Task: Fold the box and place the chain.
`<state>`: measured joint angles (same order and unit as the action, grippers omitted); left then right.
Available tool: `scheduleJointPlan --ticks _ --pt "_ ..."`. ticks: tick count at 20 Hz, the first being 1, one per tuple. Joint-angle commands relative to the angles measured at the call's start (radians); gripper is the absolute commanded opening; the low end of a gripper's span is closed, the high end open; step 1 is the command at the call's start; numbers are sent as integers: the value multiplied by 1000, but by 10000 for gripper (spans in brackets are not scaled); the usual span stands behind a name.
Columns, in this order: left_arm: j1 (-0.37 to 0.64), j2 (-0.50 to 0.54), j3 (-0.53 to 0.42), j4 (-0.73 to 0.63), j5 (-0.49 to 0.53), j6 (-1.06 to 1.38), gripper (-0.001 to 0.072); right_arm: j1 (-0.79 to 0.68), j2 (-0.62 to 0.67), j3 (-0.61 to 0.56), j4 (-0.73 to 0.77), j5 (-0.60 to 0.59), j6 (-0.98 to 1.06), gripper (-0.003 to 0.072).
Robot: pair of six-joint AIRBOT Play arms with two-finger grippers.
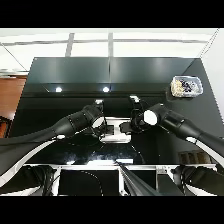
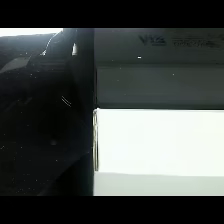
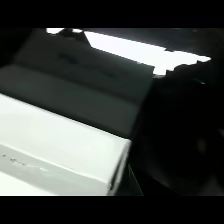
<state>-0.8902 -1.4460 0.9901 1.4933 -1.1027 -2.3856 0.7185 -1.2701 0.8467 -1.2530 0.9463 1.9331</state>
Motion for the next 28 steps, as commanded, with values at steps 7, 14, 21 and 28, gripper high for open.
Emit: scheduleJointPlan --ticks 7,14,21,28 --pt "1 0 0 17 -2 0 31 93 -108 111 -182 198 314 293" --pt "1 0 0 17 0 0 31 96 -142 111 -106 163 324 293" --pt "1 0 0 17 -2 0 31 101 -150 111 -108 130 354 10" --pt "1 0 0 17 -2 0 31 103 -146 111 -109 130 330 236"
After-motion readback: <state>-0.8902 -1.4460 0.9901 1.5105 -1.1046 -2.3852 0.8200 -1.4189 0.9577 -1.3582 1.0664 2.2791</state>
